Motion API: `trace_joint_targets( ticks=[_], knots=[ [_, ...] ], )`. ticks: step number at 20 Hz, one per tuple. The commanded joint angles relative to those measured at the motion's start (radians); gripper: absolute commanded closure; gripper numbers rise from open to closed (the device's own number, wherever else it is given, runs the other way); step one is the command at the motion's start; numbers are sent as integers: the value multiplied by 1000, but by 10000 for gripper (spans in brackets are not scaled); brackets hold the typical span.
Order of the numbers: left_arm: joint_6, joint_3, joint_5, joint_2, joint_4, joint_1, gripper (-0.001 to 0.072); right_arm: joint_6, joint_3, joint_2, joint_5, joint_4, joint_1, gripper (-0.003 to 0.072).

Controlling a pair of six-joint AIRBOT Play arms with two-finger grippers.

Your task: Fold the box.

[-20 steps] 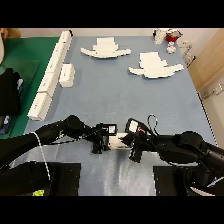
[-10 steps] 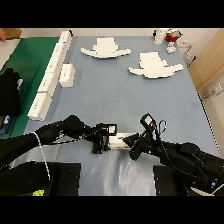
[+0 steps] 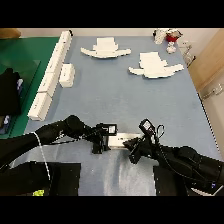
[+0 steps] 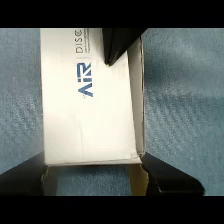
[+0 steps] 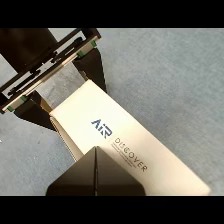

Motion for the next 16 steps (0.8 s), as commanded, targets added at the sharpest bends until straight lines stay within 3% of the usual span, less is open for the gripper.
trace_joint_targets(
  ticks=[1,11,16],
  knots=[
    [-1,0,0,0,0,0,269,0,-6,-13,-12,-15,3,682],
    [-1,0,0,0,0,0,269,0,13,45,-12,-16,2,681],
    [-1,0,0,0,0,0,269,0,73,103,-60,-136,-8,680]
  ],
)
